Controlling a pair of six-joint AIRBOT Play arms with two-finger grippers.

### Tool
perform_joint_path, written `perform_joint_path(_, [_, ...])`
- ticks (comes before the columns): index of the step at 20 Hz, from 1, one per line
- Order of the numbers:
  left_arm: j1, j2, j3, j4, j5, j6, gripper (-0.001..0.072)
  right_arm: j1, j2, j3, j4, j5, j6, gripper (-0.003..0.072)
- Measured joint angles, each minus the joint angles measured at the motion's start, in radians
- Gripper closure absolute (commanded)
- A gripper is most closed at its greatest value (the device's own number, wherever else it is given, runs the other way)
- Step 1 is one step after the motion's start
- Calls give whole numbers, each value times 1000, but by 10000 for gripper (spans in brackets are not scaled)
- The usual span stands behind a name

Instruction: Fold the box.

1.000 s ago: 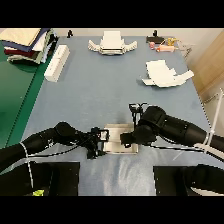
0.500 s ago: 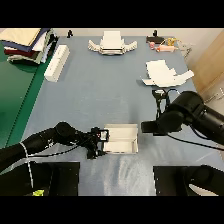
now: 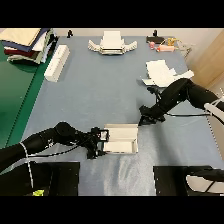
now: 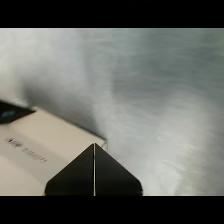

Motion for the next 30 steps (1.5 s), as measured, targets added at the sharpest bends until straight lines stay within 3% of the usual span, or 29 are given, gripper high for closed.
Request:
perform_joint_path(6, [0,0,0,0,0,0,372,62,-71,53,140,-108,-269,685])
perform_joint_path(12, [0,0,0,0,0,0,372,220,59,52,34,-77,-375,685])
perform_joint_path(16, [0,0,0,0,0,0,372,355,205,-16,-66,86,-405,685])
perform_joint_path(25, [0,0,0,0,0,0,372,668,488,-335,-239,519,-418,674])
perform_joint_path(26, [0,0,0,0,0,0,372,699,509,-359,-258,552,-418,585])
perform_joint_path(28, [0,0,0,0,0,0,372,750,532,-387,-304,595,-418,293])
perform_joint_path(29, [0,0,0,0,0,0,372,767,539,-395,-325,611,-419,201])
perform_joint_path(30, [0,0,0,0,0,0,372,779,544,-401,-350,625,-428,164])
